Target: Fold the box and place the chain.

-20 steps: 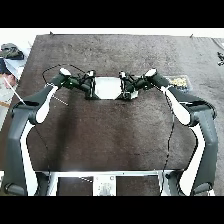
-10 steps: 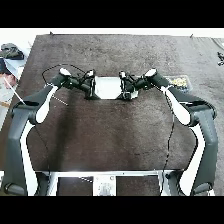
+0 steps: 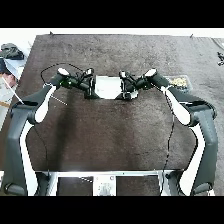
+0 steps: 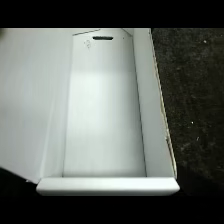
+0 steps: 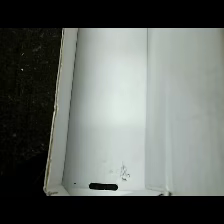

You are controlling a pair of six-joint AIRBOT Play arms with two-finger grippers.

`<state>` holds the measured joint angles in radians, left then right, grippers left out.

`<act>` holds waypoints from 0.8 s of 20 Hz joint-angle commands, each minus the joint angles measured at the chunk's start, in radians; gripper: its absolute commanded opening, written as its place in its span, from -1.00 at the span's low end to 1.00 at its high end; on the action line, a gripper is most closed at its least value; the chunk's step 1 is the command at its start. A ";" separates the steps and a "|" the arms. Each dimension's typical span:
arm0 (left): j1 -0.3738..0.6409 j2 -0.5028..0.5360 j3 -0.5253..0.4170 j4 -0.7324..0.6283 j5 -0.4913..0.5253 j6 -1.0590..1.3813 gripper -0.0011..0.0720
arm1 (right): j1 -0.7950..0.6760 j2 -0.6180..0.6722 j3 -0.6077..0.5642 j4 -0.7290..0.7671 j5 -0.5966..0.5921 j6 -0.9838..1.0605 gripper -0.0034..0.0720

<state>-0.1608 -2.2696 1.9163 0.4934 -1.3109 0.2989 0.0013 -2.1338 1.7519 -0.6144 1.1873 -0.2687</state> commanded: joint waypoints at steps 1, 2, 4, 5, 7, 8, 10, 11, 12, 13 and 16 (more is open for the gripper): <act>0.002 0.000 0.000 0.021 -0.010 0.018 1.00 | 0.000 0.000 0.000 -0.003 0.002 0.000 0.08; 0.002 0.000 0.000 0.031 -0.009 0.026 1.00 | -0.001 0.000 0.000 -0.003 0.002 0.000 0.08; 0.000 -0.005 0.000 0.024 -0.010 0.047 1.00 | 0.000 0.000 0.000 -0.003 0.003 0.000 0.08; -0.003 -0.010 0.000 0.019 -0.011 0.050 1.00 | -0.001 0.000 0.000 -0.003 0.002 0.000 0.08; -0.004 -0.015 0.000 -0.006 -0.028 0.050 1.00 | -0.001 0.000 0.000 -0.003 0.002 0.000 0.08; -0.004 -0.015 0.000 -0.032 -0.035 0.050 1.00 | -0.001 0.000 0.000 -0.003 0.002 0.000 0.08; -0.004 -0.015 0.000 -0.060 -0.040 0.050 1.00 | 0.000 0.000 0.000 -0.003 0.002 0.000 0.08; -0.004 -0.015 0.000 -0.060 -0.040 0.050 1.00 | -0.001 0.000 0.000 -0.003 0.002 0.000 0.08; -0.004 -0.015 0.000 -0.058 -0.040 0.050 1.00 | 0.000 0.000 0.000 -0.003 0.002 0.000 0.08; -0.004 -0.015 0.000 -0.058 -0.040 0.050 1.00 | 0.000 0.000 0.000 -0.003 0.002 0.000 0.08; -0.004 -0.015 0.000 -0.054 -0.051 0.050 1.00 | -0.001 0.000 0.000 -0.003 0.002 0.000 0.08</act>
